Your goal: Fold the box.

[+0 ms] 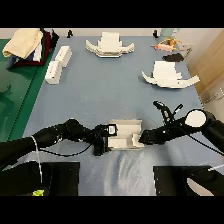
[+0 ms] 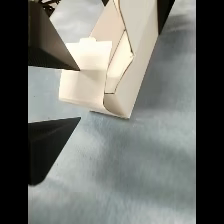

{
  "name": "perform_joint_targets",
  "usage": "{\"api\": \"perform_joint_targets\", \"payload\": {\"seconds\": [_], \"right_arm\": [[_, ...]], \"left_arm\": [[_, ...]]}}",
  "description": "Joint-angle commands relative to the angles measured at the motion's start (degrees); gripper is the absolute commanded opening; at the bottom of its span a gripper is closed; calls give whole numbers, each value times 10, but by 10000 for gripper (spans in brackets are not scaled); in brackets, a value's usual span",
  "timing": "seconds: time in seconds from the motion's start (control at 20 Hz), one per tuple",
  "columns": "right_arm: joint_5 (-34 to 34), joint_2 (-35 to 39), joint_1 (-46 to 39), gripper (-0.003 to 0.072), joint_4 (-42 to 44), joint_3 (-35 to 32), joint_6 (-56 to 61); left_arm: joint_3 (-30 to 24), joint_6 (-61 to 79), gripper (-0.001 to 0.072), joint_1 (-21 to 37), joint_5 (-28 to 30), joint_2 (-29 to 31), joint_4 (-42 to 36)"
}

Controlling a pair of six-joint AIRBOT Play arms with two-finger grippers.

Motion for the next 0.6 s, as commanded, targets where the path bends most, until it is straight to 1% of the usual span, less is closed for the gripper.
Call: {"api": "perform_joint_targets", "payload": {"seconds": [0.0,0.05,0.15,0.3,0.35,0.4,0.55], "right_arm": [[-26,-24,44,446,-5,1,9],[-39,-33,64,445,-24,1,28],[-55,-44,105,444,-87,6,103],[-56,-46,167,443,-162,29,206],[-57,-46,188,434,-186,37,242],[-57,-47,207,405,-211,45,278],[-45,-69,253,405,-267,73,363]], "left_arm": [[1,0,461,0,0,0,0],[1,0,462,0,0,0,0],[0,0,461,0,0,0,0],[1,0,461,0,0,0,0],[0,0,462,0,0,0,0],[0,0,462,0,0,0,0],[1,0,461,0,0,0,0]]}}
